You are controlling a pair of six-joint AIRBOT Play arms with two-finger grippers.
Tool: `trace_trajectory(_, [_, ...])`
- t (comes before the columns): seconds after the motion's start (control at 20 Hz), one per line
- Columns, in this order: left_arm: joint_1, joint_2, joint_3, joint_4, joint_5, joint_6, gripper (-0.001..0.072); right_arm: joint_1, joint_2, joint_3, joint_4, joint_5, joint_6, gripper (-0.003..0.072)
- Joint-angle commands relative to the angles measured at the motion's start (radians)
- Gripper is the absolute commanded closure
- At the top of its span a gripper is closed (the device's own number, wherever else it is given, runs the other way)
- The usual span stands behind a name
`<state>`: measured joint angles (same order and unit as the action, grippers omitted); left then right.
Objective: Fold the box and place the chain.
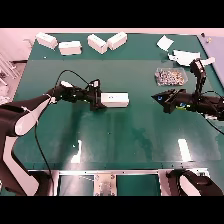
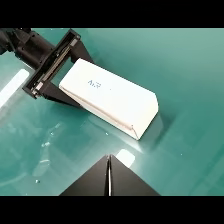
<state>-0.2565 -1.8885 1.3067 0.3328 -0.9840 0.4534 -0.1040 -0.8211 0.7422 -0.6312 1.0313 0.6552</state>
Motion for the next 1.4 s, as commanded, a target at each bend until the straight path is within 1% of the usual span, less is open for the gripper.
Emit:
trace_trajectory(0.0, [0.001,0.0,0.0,-0.005,0.006,0.0,0.013,-0.004,0.004,-0.013,-0.001,0.0,0.0,0.0674])
trace_trajectory(0.1, [0.001,0.0,0.0,-0.006,-0.015,0.0,0.013,-0.004,0.004,-0.013,-0.001,0.0,0.0,0.0675])
trace_trajectory(0.2, [0.001,0.0,0.0,-0.028,0.0,0.004,0.0131,-0.003,0.004,-0.013,-0.001,0.0,0.0,0.0675])
trace_trajectory(0.25, [0.003,0.001,0.003,-0.055,0.024,0.003,0.017,-0.004,0.004,-0.013,-0.002,0.001,0.0,0.0675])
trace_trajectory(0.3, [0.008,0.007,0.01,-0.063,0.039,0.006,0.0522,-0.004,0.004,-0.013,-0.002,0.001,0.0,0.0674])
trace_trajectory(0.35, [0.014,0.013,0.024,-0.057,0.045,0.018,0.0667,-0.004,0.004,-0.013,-0.001,0.0,0.0,0.0675])
trace_trajectory(0.4, [0.022,0.019,0.042,-0.06,0.051,0.006,0.0686,-0.004,0.004,-0.013,-0.001,0.0,0.0,0.0674])
trace_trajectory(0.45, [0.032,0.032,0.054,-0.061,0.068,-0.027,0.0686,-0.004,0.004,-0.013,-0.002,0.0,0.0,0.0674])
trace_trajectory(0.55, [0.055,0.077,0.056,-0.058,0.136,-0.079,0.0688,-0.004,0.004,-0.013,-0.001,0.0,0.0,0.0674])
trace_trajectory(0.65, [0.087,0.129,0.055,-0.043,0.196,-0.198,0.0688,-0.004,0.004,-0.013,0.0,-0.003,0.0,0.0674])
trace_trajectory(0.85, [0.156,0.231,0.055,-0.01,0.188,-0.454,0.069,-0.004,0.004,-0.013,0.003,-0.013,0.031,0.0674])
trace_trajectory(0.9, [0.169,0.261,0.054,0.008,0.206,-0.505,0.0691,-0.004,0.004,-0.013,0.003,-0.014,0.037,0.0674])
trace_trajectory(0.95, [0.181,0.3,0.043,0.029,0.245,-0.547,0.0691,-0.004,0.004,-0.013,0.003,-0.015,0.049,0.0674])
trace_trajectory(1.15, [0.234,0.497,-0.055,0.139,0.419,-0.691,0.0691,-0.004,0.004,-0.013,0.003,-0.022,0.072,0.0674])
trace_trajectory(1.2, [0.25,0.546,-0.089,0.159,0.446,-0.718,0.0691,-0.004,0.004,-0.013,0.003,-0.021,0.076,0.0674])
trace_trajectory(1.35, [0.309,0.67,-0.199,0.198,0.465,-0.77,0.069,-0.004,0.004,-0.013,0.003,-0.021,0.098,0.0674])
